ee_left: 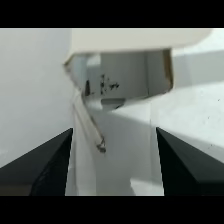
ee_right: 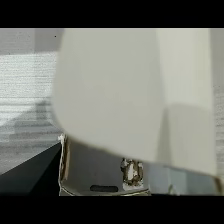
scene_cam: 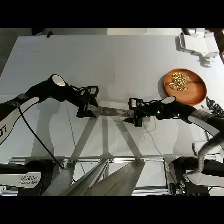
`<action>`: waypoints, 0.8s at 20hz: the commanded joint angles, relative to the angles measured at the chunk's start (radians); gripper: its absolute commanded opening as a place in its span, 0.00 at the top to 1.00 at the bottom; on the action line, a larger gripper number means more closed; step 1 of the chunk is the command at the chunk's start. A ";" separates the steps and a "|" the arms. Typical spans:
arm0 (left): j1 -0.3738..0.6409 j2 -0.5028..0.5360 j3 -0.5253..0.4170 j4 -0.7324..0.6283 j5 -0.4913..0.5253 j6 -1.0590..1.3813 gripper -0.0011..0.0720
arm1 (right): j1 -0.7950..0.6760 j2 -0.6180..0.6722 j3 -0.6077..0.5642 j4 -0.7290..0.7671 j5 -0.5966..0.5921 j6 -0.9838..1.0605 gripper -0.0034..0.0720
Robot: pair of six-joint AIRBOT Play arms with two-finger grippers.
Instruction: Fold the box and place the chain.
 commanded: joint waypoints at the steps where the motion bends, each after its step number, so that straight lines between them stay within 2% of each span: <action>1: -0.010 -0.004 -0.002 -0.019 -0.009 0.018 0.23 | 0.000 0.000 0.001 0.000 0.000 0.000 0.35; 3: -0.013 -0.004 -0.002 -0.019 -0.030 0.024 0.40 | 0.000 0.000 0.001 0.000 0.000 0.000 0.35; 6: -0.012 -0.004 -0.002 -0.019 -0.041 0.037 0.40 | 0.000 0.000 0.001 0.000 0.000 0.000 0.35; 8: -0.012 -0.004 -0.002 -0.020 -0.041 0.037 0.45 | 0.000 0.000 0.001 0.000 0.000 0.000 0.35; 9: -0.013 -0.004 -0.002 -0.020 -0.041 0.038 0.48 | 0.000 0.000 0.001 0.000 0.000 0.000 0.35; 11: -0.012 -0.004 -0.002 -0.020 -0.041 0.047 0.63 | 0.000 0.000 0.001 0.000 0.000 0.000 0.35; 16: -0.025 -0.004 -0.002 -0.072 -0.032 0.084 0.65 | 0.000 0.000 0.001 0.000 0.000 0.000 0.35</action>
